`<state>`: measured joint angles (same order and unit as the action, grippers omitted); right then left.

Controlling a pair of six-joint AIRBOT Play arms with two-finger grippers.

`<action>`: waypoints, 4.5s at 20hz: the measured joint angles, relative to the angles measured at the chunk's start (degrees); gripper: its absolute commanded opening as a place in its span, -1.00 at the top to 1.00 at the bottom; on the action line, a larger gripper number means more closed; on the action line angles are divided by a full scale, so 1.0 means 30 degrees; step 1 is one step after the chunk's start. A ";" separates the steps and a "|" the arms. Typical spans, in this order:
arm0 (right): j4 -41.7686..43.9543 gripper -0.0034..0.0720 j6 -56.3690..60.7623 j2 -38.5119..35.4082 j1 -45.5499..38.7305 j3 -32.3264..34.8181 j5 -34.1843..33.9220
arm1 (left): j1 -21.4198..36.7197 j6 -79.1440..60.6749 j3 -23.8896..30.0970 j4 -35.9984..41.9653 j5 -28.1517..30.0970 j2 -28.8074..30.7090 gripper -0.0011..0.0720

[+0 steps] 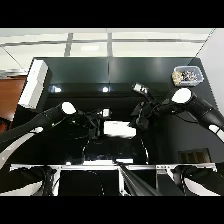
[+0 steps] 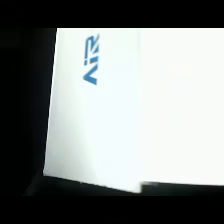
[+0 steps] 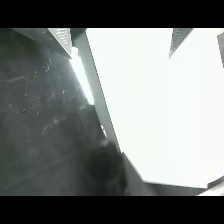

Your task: Fold the box and place the chain.

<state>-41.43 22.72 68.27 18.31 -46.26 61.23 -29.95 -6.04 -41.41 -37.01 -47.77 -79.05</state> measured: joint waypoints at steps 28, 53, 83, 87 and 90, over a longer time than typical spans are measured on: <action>-0.1443 0.27 -0.2113 -0.0816 0.1909 0.0313 -0.0168 | 0.0000 0.0036 0.0000 0.0022 -0.0146 -0.0007 -0.30; -0.1341 0.27 -0.1661 -0.0627 0.1945 0.0634 -0.0138 | -0.0007 -0.0015 0.0000 0.0000 -0.0153 0.0000 -0.30; 0.5187 0.86 1.0870 -0.0379 0.1166 0.2958 -0.1239 | -0.0022 0.0022 0.0000 0.0015 -0.0189 -0.0007 -0.30; 0.4677 0.86 1.1825 0.1020 0.1355 0.3053 -0.1902 | -0.0022 -0.0058 0.0000 -0.0029 -0.0138 0.0000 -0.30; 0.4211 0.86 1.2065 0.1392 0.1290 0.3075 -0.1902 | -0.0022 -0.0036 0.0000 -0.0029 -0.0138 0.0000 -0.30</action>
<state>-28.80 58.92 72.44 22.17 -37.04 55.53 -30.02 -6.15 -41.41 -37.10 -48.18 -79.05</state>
